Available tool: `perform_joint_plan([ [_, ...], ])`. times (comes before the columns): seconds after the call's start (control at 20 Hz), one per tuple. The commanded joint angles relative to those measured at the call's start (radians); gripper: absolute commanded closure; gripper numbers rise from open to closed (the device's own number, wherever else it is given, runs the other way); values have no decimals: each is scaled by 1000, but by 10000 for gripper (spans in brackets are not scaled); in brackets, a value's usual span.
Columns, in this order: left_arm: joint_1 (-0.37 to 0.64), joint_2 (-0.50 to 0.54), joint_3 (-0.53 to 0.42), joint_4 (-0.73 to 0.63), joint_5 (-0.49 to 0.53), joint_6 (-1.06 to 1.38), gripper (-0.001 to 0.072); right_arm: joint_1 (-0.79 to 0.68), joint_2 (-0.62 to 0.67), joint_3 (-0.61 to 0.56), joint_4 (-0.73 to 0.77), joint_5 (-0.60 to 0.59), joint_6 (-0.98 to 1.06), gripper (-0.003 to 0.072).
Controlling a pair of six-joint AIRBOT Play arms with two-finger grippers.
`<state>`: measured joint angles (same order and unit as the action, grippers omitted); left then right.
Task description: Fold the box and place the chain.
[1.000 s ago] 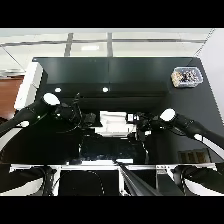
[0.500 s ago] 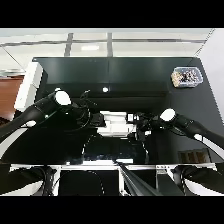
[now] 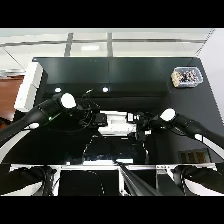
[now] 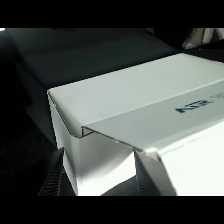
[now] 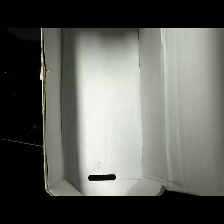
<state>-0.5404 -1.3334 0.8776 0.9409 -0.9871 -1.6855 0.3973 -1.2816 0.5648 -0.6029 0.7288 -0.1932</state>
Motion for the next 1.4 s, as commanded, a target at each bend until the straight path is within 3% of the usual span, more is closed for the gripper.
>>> perform_joint_plan([
  [0.0,-5,0,1,3,12,-25,214,0,-1,0,0,1,0,287],
  [0.2,-27,0,16,10,11,-26,214,0,-1,0,0,0,0,287],
  [0.45,-82,0,45,201,11,-186,225,0,-1,0,0,0,0,286],
  [0.55,-104,-4,45,266,11,-238,344,0,-1,0,0,0,0,287],
  [0.8,-161,-51,83,356,-20,-315,345,0,-1,0,0,1,0,287],
  [1.0,-240,-138,214,679,-245,-455,333,0,-1,0,0,1,0,287],
  [1.15,-277,-179,270,665,-237,-489,327,0,-1,0,0,1,0,287],
  [1.2,-289,-181,274,664,-224,-516,289,0,-1,0,0,1,0,287],
  [1.35,-300,-182,273,675,-228,-608,284,0,-1,0,0,1,0,287],
])
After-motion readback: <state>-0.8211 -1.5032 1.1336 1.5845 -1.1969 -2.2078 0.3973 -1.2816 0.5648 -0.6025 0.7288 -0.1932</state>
